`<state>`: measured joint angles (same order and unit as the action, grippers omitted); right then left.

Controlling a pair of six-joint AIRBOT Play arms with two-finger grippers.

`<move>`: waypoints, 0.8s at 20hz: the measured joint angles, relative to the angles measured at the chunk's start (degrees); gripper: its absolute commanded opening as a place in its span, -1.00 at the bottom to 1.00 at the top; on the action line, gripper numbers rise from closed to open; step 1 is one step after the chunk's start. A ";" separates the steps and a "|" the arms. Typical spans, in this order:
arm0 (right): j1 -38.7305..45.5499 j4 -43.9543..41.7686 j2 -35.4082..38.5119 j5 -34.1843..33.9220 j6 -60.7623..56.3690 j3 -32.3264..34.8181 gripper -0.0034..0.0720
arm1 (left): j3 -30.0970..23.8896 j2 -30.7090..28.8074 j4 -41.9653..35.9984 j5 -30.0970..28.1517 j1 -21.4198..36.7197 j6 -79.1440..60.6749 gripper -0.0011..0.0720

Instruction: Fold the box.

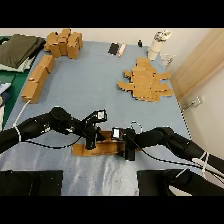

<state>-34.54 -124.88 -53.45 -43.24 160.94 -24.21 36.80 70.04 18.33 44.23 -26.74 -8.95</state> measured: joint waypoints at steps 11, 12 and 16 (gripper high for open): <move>1.97 3.23 2.84 -4.00 -7.37 -0.07 1.00 | 0.00 0.00 -0.66 -0.35 -0.07 -0.07 -0.93; 2.05 3.37 2.86 -4.00 -7.50 -0.04 1.00 | 0.00 0.00 -0.63 -0.35 -0.07 -0.07 -0.93; 2.05 2.95 1.90 -4.17 -5.27 -0.04 1.00 | 0.00 0.02 -0.52 -0.28 -0.07 -0.07 -0.93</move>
<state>-32.49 -121.93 -51.55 -47.42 155.68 -24.25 36.80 70.06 17.80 43.94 -26.81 -9.02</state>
